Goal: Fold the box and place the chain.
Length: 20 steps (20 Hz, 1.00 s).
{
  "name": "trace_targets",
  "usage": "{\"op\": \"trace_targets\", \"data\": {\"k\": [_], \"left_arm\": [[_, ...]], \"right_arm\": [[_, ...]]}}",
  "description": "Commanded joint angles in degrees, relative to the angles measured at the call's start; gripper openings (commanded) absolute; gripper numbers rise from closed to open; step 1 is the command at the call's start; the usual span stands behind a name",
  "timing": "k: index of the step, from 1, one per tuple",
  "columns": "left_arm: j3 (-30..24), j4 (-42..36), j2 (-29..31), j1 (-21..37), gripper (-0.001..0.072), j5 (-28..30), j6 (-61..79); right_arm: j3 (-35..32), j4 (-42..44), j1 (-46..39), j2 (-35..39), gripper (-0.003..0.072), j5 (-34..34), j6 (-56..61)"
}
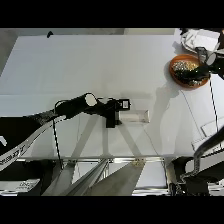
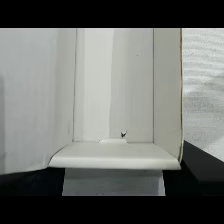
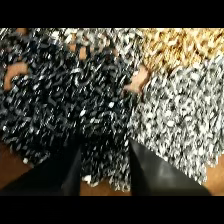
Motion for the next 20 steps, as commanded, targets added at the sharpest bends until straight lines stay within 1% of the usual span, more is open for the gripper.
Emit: {"op": "trace_targets", "data": {"k": [1,2,3,4,6,10,13,16,20], "left_arm": [[-0.02,0.0,0.02,0.0,0.021,0.02,0.0],[-0.02,0.0,0.02,0.0,0.021,0.02,0.0],[-0.02,0.0,0.02,0.0,0.021,0.02,0.0],[-0.02,0.0,0.02,0.0,0.021,0.02,0.0],[-0.02,0.0,0.02,0.0,0.021,0.02,0.0],[-0.02,0.0,0.02,0.0,0.021,0.02,0.0],[-0.02,0.0,0.02,0.0,0.021,0.02,0.0],[-0.02,0.0,0.02,0.0,0.021,0.02,0.0],[-0.02,0.0,0.02,0.0,0.021,0.02,0.0]], "right_arm": [[0.13,0.24,-0.04,-0.61,0.0192,-1.49,-0.09],[0.11,0.28,-0.04,-0.66,0.0175,-1.38,-0.09],[0.11,0.26,-0.04,-0.87,0.0175,-0.85,-0.22],[0.11,0.28,-0.04,-1.29,0.015,0.42,-1.2],[0.11,0.24,-0.04,-1.79,0.0014,2.16,-1.79],[0.13,0.24,-0.04,-1.25,0.0014,2.36,-1.79],[0.13,0.17,-0.04,1.11,0.0014,2.25,-1.77],[0.13,0.17,-0.04,5.86,0.0014,2.58,-1.81],[0.13,0.44,-0.02,14.4,0.0014,3.28,-3.1]]}}
